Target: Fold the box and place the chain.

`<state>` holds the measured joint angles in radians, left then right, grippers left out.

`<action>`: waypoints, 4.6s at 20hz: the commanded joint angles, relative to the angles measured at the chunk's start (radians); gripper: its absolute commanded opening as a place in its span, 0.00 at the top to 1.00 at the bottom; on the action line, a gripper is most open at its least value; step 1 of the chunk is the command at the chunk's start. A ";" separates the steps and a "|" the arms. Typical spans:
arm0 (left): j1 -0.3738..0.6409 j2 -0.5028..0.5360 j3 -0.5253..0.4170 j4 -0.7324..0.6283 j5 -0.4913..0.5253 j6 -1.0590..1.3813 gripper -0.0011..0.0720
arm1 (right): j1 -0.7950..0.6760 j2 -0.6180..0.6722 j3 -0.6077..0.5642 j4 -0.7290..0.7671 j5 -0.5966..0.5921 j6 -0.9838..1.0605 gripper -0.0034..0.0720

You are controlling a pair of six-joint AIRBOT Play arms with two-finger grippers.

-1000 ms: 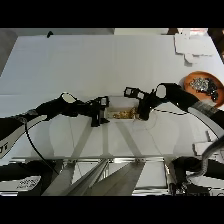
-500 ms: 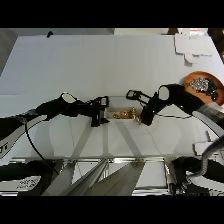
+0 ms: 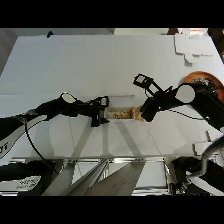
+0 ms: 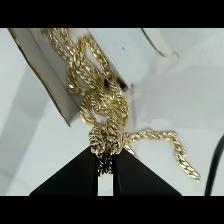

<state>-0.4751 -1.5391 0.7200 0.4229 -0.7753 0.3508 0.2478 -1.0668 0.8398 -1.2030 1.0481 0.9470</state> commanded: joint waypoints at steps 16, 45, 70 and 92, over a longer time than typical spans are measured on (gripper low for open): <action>0.000 0.001 0.000 0.000 0.000 0.000 0.60 | 0.277 -0.101 0.001 0.031 -0.407 0.285 0.95; 0.000 0.001 0.000 0.000 0.000 0.000 0.60 | -0.222 0.106 -0.063 -0.119 -0.025 -0.331 0.45; 0.000 0.001 0.000 0.000 0.000 0.000 0.60 | -0.124 -0.333 -0.068 0.159 -0.159 -0.951 0.44; 0.000 0.001 0.000 0.000 0.000 0.000 0.60 | 0.011 -0.006 -0.094 0.195 -0.323 -0.431 0.95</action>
<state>-0.4751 -1.5391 0.7200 0.4229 -0.7753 0.3508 0.2211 -1.1389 0.7448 -1.0958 0.8089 0.4568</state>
